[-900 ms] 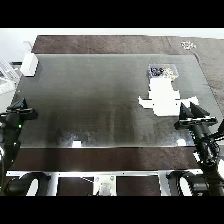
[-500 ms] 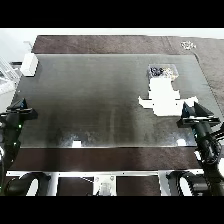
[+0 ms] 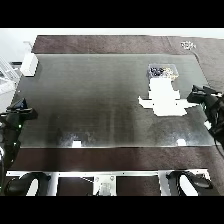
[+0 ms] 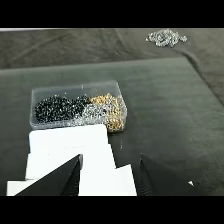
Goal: Fold the box and place the chain.
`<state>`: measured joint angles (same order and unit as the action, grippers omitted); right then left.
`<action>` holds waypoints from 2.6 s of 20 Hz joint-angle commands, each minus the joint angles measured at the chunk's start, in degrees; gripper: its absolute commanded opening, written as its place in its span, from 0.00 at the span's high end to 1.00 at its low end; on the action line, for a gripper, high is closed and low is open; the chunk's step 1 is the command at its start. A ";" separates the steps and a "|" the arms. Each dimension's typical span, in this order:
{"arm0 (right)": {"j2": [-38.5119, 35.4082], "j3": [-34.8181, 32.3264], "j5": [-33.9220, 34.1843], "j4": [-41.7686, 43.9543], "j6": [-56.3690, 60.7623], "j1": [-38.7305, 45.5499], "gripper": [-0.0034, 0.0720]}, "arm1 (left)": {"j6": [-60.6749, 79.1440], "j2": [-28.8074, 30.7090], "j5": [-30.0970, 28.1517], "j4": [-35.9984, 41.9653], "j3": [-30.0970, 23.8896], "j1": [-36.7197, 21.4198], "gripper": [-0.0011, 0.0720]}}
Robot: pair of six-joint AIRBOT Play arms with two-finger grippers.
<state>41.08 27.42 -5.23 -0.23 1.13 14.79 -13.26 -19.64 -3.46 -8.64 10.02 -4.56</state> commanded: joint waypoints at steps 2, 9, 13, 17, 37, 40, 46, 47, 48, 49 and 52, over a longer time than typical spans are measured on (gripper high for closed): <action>9.09 6.32 -6.21 0.22 0.17 6.08 0.35 | 0.00 -0.02 0.00 0.00 -0.02 0.00 0.96; 18.47 11.82 -17.73 -11.23 11.54 19.17 0.33 | 0.00 -0.02 -0.20 0.00 -0.02 -0.02 0.96; 30.38 24.09 -35.45 -41.66 36.79 28.22 0.32 | 0.00 -0.02 -0.13 0.00 -0.02 -0.02 0.96; 38.21 36.96 -45.46 -56.46 46.75 30.69 0.32 | 0.00 -0.02 -0.02 0.00 -0.02 -0.02 0.96; 80.61 82.12 -91.32 -52.72 46.18 28.11 0.24 | 0.00 -0.02 -0.02 0.00 -0.02 -0.02 0.96; 82.18 82.09 -92.35 -52.68 44.59 25.79 0.24 | 0.00 -0.02 -0.02 0.00 -0.02 -0.02 0.96; 82.53 82.09 -94.03 -52.72 43.74 24.83 0.25 | 0.00 -0.02 -0.02 0.00 -0.02 -0.02 0.96; 82.75 82.09 -94.12 -52.74 43.60 24.87 0.27 | 0.00 -0.02 0.00 0.00 -0.02 -0.02 0.96; 83.06 82.09 -94.38 -52.74 43.60 24.94 0.27 | 0.00 -0.02 -0.02 0.00 -0.02 0.00 0.96; 83.36 82.09 -94.62 -52.72 43.60 24.96 0.28 | 0.00 0.00 -0.02 0.00 -0.02 -0.02 0.96; 84.00 82.07 -95.36 -52.74 42.49 24.96 0.58 | 0.00 -0.02 -0.02 0.00 -0.02 -0.02 0.96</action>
<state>124.53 109.51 -99.72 -52.97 44.77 39.77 -13.28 -19.64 -3.49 -8.64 10.02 -4.56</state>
